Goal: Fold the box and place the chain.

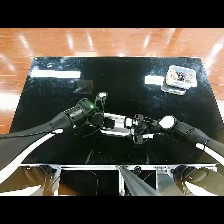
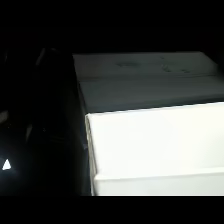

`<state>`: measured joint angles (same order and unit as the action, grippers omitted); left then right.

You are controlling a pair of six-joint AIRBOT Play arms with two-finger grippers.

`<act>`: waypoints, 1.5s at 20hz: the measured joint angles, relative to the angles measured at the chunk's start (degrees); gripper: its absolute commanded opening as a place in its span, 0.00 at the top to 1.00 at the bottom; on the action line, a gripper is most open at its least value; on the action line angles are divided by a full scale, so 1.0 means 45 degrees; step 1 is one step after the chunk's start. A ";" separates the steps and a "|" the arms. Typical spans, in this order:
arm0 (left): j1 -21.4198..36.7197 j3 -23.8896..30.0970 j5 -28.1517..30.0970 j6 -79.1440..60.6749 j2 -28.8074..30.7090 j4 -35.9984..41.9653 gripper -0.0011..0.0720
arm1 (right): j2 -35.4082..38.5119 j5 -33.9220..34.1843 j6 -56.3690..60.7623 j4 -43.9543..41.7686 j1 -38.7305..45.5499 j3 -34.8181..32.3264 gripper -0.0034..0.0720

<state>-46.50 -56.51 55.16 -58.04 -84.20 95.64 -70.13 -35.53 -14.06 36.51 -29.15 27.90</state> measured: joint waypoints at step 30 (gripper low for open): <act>-0.0019 -0.0121 -0.0034 -0.1297 -0.0019 0.1608 0.70 | 0.0005 -0.0029 -0.0034 0.0019 0.0000 0.0000 0.23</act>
